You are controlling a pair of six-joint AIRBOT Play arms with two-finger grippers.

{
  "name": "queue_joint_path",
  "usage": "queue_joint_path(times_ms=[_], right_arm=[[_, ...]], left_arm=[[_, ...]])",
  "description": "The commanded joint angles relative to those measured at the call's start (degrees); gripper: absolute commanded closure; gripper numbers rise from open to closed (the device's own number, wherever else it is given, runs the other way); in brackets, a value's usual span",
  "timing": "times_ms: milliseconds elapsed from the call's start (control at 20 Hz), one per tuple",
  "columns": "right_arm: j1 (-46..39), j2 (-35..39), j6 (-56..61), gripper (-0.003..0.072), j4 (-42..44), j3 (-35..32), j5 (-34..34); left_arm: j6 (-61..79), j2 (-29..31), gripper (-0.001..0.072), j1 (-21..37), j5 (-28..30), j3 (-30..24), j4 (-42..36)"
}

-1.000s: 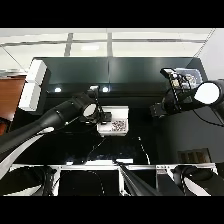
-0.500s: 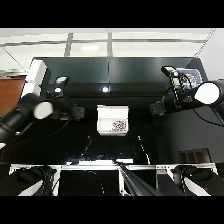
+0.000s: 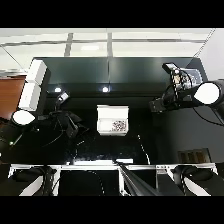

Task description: Fold the box and place the chain.

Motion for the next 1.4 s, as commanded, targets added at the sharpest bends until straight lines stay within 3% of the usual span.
queue_joint_path(times_ms=[0, 300, 550, 1000, 1350], right_arm=[[0.0, 0.02, 0.42, 0.042, -0.02, -0.02, -0.85], [-0.02, 0.02, 0.42, 0.042, -0.02, -0.02, -1.9], [0.0, 0.02, 0.42, 0.042, -0.02, -0.02, -2.12], [0.0, 0.02, 0.42, 0.042, -0.09, -0.02, -6.19], [0.0, 0.02, 0.39, 0.042, -0.26, -0.07, -6.84]], left_arm=[[22.91, -1.9, -0.0006, -1.73, 2.25, -0.81, -4.96], [39.69, -16.04, -0.0007, -3.61, 1.66, 2.43, -6.21], [41.7, -23.85, -0.0006, -5.44, 1.51, 7.65, -6.47], [41.72, -25.64, -0.0006, -9.64, 0.68, 9.79, -8.55], [41.4, -26.29, -0.0006, -9.79, 1.79, 10.56, -9.81]])
